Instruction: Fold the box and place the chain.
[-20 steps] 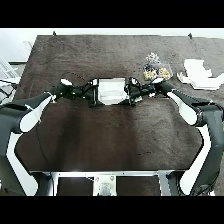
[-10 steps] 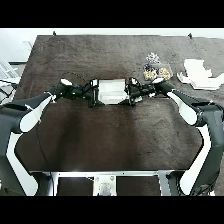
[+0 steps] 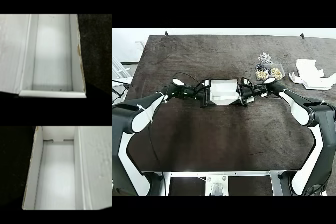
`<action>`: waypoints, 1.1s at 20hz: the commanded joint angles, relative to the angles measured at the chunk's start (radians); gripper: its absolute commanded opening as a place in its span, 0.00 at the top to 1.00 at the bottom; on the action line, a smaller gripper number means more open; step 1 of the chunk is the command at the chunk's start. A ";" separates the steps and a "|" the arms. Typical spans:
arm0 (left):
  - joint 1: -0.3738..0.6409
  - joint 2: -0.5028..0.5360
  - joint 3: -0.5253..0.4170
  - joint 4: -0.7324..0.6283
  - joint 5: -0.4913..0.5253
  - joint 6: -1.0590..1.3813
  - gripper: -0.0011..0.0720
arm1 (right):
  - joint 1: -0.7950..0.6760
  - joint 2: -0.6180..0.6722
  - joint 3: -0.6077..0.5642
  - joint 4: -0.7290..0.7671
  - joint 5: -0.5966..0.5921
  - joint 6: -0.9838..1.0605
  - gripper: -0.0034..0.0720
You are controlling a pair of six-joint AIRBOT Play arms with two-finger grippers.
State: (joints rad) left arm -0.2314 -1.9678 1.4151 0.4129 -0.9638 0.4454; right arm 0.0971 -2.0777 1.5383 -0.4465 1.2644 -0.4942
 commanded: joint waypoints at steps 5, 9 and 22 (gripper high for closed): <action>0.000 0.000 0.000 0.001 0.005 0.000 0.59 | 0.000 0.000 0.000 0.001 -0.003 0.000 0.17; -0.001 0.000 0.000 0.001 0.005 0.000 0.59 | 0.001 -0.001 0.000 0.001 -0.003 0.000 0.17; -0.001 0.000 0.000 0.001 0.003 0.000 0.59 | -0.032 0.053 0.005 -0.062 0.011 0.123 0.00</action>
State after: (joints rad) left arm -0.2314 -1.9671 1.4151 0.4152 -0.9600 0.4461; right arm 0.0822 -2.0499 1.5417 -0.4667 1.2720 -0.4435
